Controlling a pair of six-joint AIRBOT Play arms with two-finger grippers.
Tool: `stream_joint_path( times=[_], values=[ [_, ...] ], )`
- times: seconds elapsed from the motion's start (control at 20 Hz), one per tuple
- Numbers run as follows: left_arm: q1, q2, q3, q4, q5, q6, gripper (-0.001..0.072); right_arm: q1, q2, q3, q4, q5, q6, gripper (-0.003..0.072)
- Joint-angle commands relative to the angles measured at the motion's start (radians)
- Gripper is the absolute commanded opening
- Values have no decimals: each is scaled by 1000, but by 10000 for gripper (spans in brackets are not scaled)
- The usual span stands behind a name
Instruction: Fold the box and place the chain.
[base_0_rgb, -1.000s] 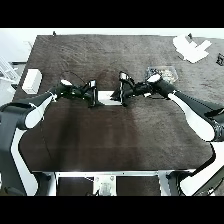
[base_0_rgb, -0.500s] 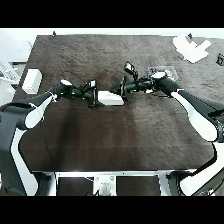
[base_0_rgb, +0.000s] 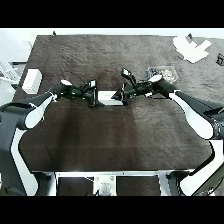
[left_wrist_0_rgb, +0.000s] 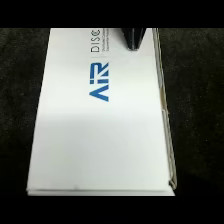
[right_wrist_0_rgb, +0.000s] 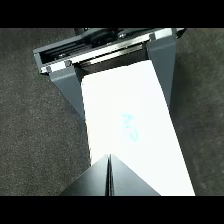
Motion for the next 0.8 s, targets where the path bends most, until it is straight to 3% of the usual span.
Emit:
stream_joint_path(
  times=[0.0, 0.15, 0.25, 0.4, 0.75],
  values=[
    [1, 0, 0, 0, 0, 0, 411, 19, -12, -1, -118, -6, 50, 9],
    [1, 0, 0, 0, 0, 0, 411, 15, -5, 4, -102, -5, 49, 9],
    [1, 0, 0, 0, 0, 0, 411, -3, 50, 5, -3, -6, 38, 9],
    [1, 0, 0, 0, 0, 0, 411, -28, 200, 11, 60, -15, 59, 8],
    [1, 0, 0, 0, 0, 0, 411, -101, 490, -63, 14, -71, 308, 8]
  ],
)
